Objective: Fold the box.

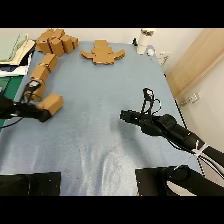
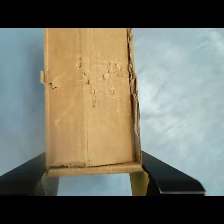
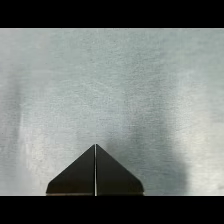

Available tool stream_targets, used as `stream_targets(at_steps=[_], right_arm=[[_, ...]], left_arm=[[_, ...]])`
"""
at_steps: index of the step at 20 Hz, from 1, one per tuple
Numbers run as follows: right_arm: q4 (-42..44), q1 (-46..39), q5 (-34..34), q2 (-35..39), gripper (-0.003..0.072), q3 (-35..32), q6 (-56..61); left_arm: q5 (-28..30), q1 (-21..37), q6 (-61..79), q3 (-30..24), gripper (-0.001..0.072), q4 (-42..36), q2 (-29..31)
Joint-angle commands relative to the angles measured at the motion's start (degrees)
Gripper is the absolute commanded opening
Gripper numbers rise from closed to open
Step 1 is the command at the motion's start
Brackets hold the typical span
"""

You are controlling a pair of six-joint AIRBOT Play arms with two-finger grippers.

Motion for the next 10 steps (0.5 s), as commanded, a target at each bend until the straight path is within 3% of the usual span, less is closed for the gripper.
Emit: stream_targets(at_steps=[1, 5, 10], right_arm=[[-1.84, -0.02, 0.04, -0.04, 0.0005, 0.02, 0.00], [-2.71, -0.02, 0.07, -0.02, 0.0005, 0.02, -0.02], [-2.71, -0.02, 0.13, -0.02, 0.0006, 0.02, -0.02]], left_arm=[[-6.23, 10.93, -12.76, 0.07, 0.0469, 7.87, 0.33], [-4.87, 16.63, -15.21, 0.07, 0.0469, 9.03, 0.11], [3.74, 13.20, -16.52, 0.07, 0.0470, 6.40, -3.80]])
